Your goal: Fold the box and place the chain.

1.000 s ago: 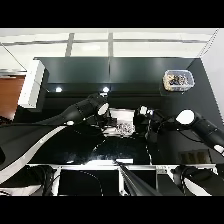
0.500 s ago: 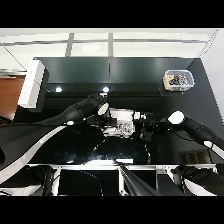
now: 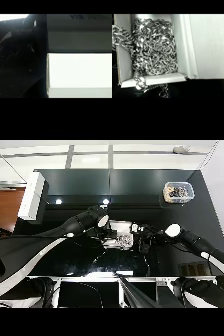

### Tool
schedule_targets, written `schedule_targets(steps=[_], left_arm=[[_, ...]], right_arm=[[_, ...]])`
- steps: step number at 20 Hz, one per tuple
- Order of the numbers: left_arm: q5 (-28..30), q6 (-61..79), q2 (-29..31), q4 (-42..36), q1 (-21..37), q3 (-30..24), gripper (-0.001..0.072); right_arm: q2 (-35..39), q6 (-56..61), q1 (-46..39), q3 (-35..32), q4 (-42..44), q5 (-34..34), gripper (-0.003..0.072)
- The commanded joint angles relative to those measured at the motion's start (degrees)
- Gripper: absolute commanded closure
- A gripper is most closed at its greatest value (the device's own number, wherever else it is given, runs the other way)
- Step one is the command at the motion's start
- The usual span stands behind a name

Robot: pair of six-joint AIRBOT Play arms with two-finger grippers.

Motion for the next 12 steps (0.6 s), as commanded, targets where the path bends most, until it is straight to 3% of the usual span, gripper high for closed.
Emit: schedule_targets(steps=[1,5,8,9,12], left_arm=[[0.0,0.0,0.0,0.0,0.0,0.0,0.0676],[0.0,0.0,0.0,0.0,0.0,0.0,0.0676],[0.0,0.0,0.0,0.0,0.0,0.0,0.0676],[0.0,0.0,0.0,0.0,0.0,0.0,0.0676],[0.0,0.0,0.0,0.0,0.0,0.0,0.0676]], right_arm=[[1.3,2.5,0.1,0.0,-0.1,0.0,0.0566],[6.4,15.8,-0.3,0.5,-9.3,0.8,0.0565],[11.7,29.7,-0.7,2.7,-17.0,6.3,0.0567],[13.3,32.8,-0.9,3.8,-17.9,9.3,0.0680],[16.3,34.9,-0.9,6.4,-18.1,15.4,0.0666]])
